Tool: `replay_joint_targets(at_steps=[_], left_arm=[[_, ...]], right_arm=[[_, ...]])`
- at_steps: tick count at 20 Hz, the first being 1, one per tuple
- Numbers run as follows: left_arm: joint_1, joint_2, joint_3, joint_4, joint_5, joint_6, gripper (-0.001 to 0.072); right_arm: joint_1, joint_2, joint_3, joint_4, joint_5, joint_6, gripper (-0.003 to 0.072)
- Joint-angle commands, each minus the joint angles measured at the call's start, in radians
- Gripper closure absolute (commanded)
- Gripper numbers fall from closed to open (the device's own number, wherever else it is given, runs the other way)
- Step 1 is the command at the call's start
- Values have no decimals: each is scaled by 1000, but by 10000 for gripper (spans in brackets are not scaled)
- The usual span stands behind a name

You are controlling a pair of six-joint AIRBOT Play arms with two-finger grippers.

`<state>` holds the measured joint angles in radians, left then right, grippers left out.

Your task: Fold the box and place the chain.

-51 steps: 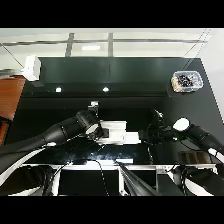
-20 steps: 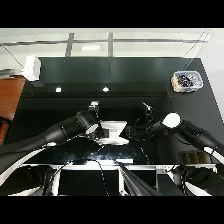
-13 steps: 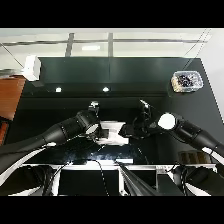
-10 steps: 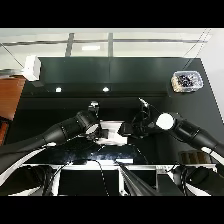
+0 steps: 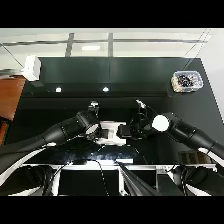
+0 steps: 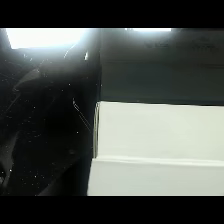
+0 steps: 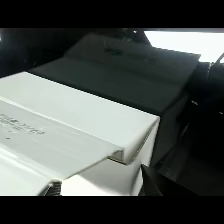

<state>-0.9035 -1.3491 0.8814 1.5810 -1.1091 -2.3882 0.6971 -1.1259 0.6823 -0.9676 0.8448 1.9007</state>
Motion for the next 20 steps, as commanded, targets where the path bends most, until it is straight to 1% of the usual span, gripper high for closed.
replay_joint_targets(at_steps=[1,5,10,15,20], left_arm=[[0,0,-1,0,1,-2,678],[0,0,-1,0,1,-3,678],[0,0,-1,0,1,-3,678],[0,0,-1,0,1,-3,678],[0,0,-1,0,2,-3,678]], right_arm=[[3,-2,2,-53,11,31,164],[7,-14,11,-67,0,54,164],[66,-77,78,-140,-3,125,165],[74,-84,82,-164,-6,144,165],[106,-108,100,-255,-2,210,165]])
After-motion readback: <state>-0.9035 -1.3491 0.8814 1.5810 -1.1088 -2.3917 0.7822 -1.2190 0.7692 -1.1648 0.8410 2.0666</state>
